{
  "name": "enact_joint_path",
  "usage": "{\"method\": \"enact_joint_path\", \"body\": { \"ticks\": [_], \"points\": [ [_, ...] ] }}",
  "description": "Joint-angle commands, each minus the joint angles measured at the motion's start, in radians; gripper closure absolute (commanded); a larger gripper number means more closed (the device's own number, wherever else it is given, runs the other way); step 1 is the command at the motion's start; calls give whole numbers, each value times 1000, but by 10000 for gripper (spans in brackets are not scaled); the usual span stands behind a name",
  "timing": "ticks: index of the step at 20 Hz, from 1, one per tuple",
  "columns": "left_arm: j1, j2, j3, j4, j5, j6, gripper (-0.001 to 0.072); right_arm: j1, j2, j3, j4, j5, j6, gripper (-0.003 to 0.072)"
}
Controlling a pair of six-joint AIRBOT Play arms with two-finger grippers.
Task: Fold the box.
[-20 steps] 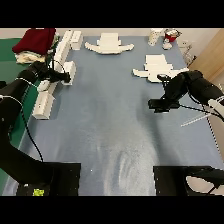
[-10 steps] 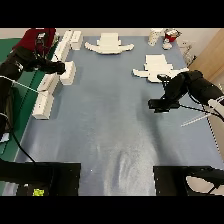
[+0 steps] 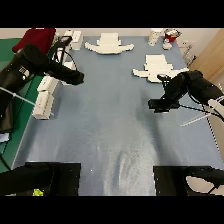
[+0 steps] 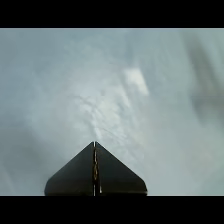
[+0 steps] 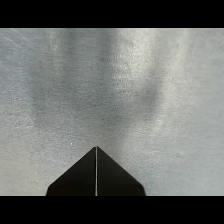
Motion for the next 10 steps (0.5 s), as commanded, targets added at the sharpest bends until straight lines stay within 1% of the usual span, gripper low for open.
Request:
{"method": "enact_joint_path", "body": {
  "ticks": [1,3,5,10],
  "points": [
    [-145,99,-166,50,55,-96,699,0,-1,1,0,0,0,680],
    [-201,127,-245,50,106,-131,698,0,-1,1,0,1,0,680],
    [-240,129,-288,50,133,-136,695,0,-1,1,0,0,0,680],
    [-248,129,-298,45,118,-135,693,0,-1,1,0,0,0,680]
  ]
}}
